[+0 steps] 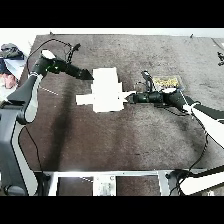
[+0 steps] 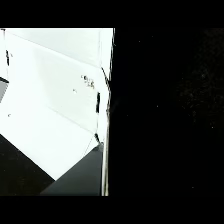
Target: Fold the box and place the chain.
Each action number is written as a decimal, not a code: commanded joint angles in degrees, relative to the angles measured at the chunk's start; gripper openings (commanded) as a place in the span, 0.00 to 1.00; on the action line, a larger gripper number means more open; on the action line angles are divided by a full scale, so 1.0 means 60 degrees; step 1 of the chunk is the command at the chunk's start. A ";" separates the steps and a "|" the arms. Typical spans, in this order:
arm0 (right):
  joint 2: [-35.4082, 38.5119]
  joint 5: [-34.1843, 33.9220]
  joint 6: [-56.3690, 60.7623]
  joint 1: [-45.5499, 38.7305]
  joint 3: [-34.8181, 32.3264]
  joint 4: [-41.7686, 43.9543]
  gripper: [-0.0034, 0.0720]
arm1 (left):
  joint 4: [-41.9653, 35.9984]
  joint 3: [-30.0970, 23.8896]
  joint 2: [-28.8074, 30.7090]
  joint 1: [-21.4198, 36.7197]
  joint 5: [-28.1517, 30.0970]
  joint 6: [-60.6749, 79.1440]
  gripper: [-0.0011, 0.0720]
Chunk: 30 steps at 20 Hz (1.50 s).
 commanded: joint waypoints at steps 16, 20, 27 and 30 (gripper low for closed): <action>0.0004 0.0029 0.0007 0.0011 0.0011 0.0004 0.02 | -0.0856 -0.0550 -0.0630 -0.0401 -0.0444 0.0594 0.49; 0.0004 0.0033 0.0007 0.0011 0.0011 0.0004 0.02 | -0.0954 -0.0550 -0.0641 -0.0401 -0.0441 0.0605 0.32; 0.0007 0.0146 -0.0080 0.0011 0.0011 -0.0004 0.02 | -0.1366 -0.0550 -0.0641 -0.0401 -0.0554 0.1137 0.04; 0.0018 0.0495 -0.0426 0.0007 0.0011 0.0000 0.26 | -0.1461 -0.0550 -0.0641 -0.0401 -0.0703 0.2149 0.03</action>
